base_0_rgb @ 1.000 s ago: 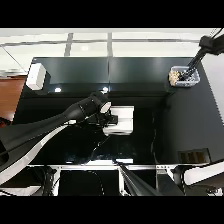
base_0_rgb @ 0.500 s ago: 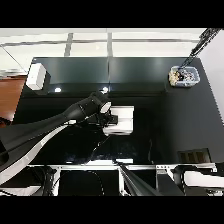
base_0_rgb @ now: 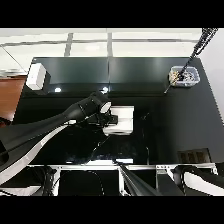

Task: Fold the box and place the chain.

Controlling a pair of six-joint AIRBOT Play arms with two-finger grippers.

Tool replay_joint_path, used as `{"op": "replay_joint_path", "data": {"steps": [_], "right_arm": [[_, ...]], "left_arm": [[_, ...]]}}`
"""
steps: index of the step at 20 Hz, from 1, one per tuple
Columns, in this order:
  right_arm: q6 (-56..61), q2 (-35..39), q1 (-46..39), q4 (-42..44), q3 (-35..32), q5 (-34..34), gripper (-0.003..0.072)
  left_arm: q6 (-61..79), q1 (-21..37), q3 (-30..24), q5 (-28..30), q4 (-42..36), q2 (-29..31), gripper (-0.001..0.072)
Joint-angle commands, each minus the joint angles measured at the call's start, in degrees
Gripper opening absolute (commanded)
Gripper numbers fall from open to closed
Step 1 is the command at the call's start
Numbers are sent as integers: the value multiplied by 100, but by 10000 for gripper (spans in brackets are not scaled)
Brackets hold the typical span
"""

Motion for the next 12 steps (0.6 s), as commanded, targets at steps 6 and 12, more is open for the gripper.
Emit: {"op": "replay_joint_path", "data": {"steps": [6, 12], "right_arm": [[13, 1016, 1086, 516, -1049, 763, 8], [-127, 1161, 1902, 776, -1266, 822, 8]], "left_arm": [[2, 4, 7, 70, 2, 0, 27], [2, 4, 7, 85, 2, 0, 27]]}}
